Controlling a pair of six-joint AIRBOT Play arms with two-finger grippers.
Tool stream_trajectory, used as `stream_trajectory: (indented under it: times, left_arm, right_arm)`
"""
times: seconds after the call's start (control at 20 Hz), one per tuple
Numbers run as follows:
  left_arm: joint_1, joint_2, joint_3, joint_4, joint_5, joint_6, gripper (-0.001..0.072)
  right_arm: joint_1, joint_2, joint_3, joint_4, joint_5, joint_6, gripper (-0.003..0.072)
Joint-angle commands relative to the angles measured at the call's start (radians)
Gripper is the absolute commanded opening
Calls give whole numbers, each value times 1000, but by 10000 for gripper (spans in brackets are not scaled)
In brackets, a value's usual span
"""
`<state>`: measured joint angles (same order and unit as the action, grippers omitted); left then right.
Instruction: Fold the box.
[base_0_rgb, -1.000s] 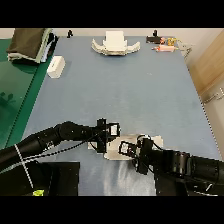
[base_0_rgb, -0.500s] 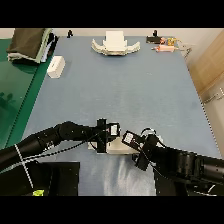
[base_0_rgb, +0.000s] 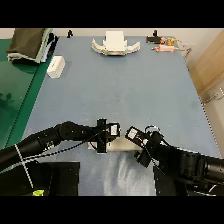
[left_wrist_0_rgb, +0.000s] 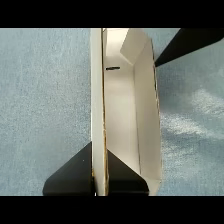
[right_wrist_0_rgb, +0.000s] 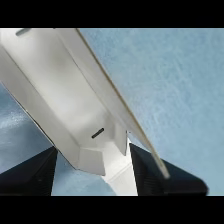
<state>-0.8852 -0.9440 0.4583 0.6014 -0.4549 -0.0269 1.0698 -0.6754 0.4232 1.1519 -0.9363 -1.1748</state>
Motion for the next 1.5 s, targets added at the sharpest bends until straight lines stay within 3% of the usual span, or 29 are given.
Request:
stream_trajectory:
  times: [0.0, 0.15, 0.4, 0.6, 0.7, 0.9, 1.45]
  left_arm:
    - [0, 0, 1, 1, 0, 0, 12]
    - [0, 0, 1, 0, 0, 0, 12]
    - [0, 0, 1, 0, 0, 0, 12]
    - [0, 0, 1, 1, 0, 0, 12]
    - [0, 0, 1, 0, 0, 1, 12]
    - [0, 0, 1, 1, 1, 0, 12]
    - [0, 0, 1, 0, -1, 0, 12]
  right_arm:
    - [-33, 18, 0, -2, -8, -70, 720]
    - [-117, 23, 0, 109, 25, -263, 720]
    - [-455, 17, -1, 580, 120, -932, 720]
    - [-740, -74, 0, 991, 51, -1514, 720]
    - [-810, -135, 0, 1081, 33, -1679, 720]
    - [-820, -196, 2, 1080, 39, -1695, 720]
    - [-820, -182, 0, 1007, -32, -1625, 715]
